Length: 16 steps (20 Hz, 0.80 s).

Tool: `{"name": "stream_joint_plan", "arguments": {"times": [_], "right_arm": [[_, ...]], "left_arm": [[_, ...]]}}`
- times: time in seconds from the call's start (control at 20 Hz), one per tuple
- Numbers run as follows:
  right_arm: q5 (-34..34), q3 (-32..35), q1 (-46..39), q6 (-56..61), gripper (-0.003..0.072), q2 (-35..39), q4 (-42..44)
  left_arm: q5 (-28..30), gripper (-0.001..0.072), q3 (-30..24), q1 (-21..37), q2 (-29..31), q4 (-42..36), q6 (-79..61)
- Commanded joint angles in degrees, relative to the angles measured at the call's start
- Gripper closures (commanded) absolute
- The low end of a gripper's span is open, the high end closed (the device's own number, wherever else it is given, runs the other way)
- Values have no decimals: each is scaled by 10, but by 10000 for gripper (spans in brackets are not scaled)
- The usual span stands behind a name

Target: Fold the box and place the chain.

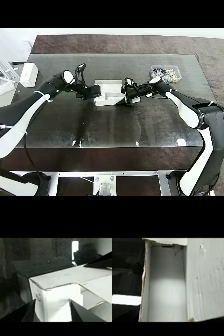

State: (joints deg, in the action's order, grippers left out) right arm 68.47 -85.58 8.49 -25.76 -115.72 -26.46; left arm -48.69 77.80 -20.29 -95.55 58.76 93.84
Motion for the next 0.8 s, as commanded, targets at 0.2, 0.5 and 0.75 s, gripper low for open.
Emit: {"name": "stream_joint_plan", "arguments": {"times": [0.2, 0.5, 0.75], "right_arm": [[0, 0, 0, 0, 191, 0, 0], [0, 0, 0, 0, 191, 0, 0], [0, 0, 0, 0, 191, 0, 0]], "left_arm": [[5, 221, 4, -10, 0, 41, 17], [-5, 221, 5, -18, 0, 61, 37], [-70, 418, 69, -28, -34, 88, 50]]}}
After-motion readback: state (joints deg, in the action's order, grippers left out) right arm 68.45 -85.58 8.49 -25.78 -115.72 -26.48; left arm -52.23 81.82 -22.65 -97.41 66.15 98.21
